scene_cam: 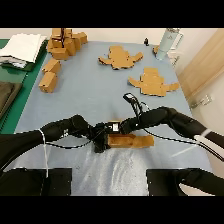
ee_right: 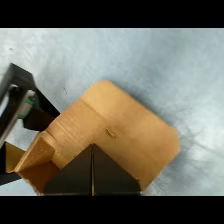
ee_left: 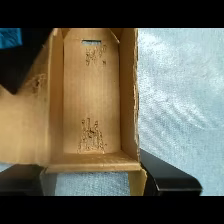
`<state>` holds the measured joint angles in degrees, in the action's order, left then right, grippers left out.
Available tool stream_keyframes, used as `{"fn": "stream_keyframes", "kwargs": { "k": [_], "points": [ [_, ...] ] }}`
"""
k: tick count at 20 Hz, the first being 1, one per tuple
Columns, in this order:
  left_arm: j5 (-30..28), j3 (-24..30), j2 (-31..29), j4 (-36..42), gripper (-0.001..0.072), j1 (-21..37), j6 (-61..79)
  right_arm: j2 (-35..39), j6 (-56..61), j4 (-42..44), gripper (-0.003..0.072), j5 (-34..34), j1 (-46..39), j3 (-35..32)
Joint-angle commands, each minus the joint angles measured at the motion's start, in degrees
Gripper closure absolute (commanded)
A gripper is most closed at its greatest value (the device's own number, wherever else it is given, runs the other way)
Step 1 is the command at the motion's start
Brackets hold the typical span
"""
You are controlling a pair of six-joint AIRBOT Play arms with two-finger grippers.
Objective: Fold the box.
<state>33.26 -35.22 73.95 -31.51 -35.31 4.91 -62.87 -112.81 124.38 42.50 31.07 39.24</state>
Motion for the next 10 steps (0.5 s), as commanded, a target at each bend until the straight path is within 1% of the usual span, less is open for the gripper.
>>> {"fn": "stream_keyframes", "kwargs": {
  "k": [1,4,6,8,9,10],
  "points": [
    [-0.15,0.02,-0.02,0.00,0.0232,-0.04,0.00,7.10,-0.87,-3.32,0.0685,6.56,0.02,1.01],
    [-0.15,0.02,-0.02,-0.02,0.0233,-0.04,-0.02,15.02,-1.70,-7.23,0.0685,16.26,0.07,-1.29],
    [-0.15,0.02,-0.02,-0.02,0.0232,-0.04,-0.02,21.24,-4.07,-7.58,0.0684,22.32,0.09,-5.18],
    [-0.15,0.02,-0.02,-0.02,0.0233,-0.04,-0.02,26.86,-5.11,-9.11,0.0683,24.28,0.09,-9.35],
    [-0.13,0.02,0.00,0.00,0.0233,-0.04,-0.02,29.07,-7.08,-10.40,0.0642,23.74,0.07,-11.10],
    [-0.13,0.02,-0.02,-0.02,0.0233,-0.04,0.00,30.58,-10.32,-12.76,0.0444,22.03,0.07,-12.81]
  ]
}}
